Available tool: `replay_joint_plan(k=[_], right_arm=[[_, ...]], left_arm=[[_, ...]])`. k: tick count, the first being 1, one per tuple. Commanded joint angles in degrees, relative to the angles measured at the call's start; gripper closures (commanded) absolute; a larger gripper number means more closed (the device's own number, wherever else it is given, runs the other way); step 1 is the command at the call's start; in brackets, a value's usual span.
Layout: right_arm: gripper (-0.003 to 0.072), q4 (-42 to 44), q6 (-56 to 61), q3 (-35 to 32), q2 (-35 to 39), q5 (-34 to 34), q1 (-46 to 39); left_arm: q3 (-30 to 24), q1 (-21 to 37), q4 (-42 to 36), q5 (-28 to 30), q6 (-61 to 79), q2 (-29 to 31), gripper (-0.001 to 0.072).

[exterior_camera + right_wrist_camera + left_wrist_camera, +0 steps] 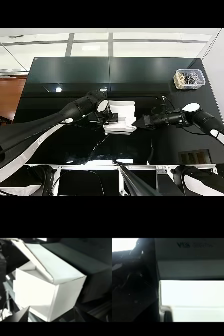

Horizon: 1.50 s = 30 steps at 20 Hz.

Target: Fold the box and place the chain.

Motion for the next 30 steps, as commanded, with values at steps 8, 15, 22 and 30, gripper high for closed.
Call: replay_joint_plan(k=[8,15,22,30], right_arm=[[0.0151,-9.1,14.4,4.7,0.0,-8.2,9.5],[0.0151,-30.0,35.2,12.5,0.0,-11.1,19.9],[0.0151,-46.1,55.1,18.6,-0.8,-8.6,26.9],[0.0284,-52.8,63.8,23.7,-5.6,-1.0,29.2]], left_arm=[[0.0,0.0,0.0,0.3,0.0,0.0,0.0678],[0.0,0.0,0.0,0.4,0.0,0.0,0.0679],[0.0,0.0,0.0,0.3,0.0,0.0,0.0678],[0.0,0.0,0.0,0.4,0.0,0.0,0.0679]])
